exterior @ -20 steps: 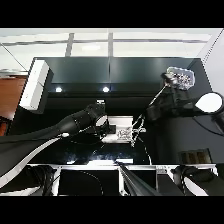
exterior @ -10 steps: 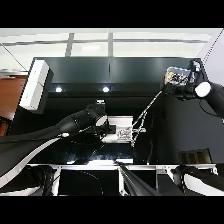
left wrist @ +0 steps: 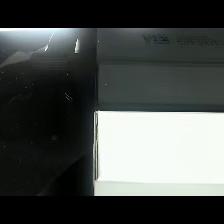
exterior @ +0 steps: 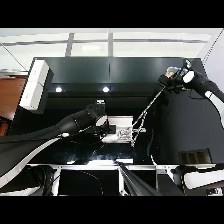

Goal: Fold the box and place the chain.

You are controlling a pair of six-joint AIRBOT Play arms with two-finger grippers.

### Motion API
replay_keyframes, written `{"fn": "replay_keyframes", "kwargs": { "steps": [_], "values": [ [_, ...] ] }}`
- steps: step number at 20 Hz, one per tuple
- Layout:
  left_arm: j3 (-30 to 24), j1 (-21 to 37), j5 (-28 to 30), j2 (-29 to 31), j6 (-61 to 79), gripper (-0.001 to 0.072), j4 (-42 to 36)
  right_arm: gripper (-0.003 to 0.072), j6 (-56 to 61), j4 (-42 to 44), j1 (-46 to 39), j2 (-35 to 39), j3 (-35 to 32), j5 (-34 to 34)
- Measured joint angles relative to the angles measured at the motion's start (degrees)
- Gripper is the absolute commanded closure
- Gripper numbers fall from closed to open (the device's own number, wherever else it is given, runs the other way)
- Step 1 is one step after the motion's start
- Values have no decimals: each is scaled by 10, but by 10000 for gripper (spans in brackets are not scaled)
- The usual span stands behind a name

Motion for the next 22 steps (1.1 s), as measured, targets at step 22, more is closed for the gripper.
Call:
{"fn": "replay_keyframes", "kwargs": {
  "steps": [22],
  "values": [
    [0, 0, 0, 0, 0, 675, 0, 653, -228, 59, 18, 436, 22, 418]
  ]
}}
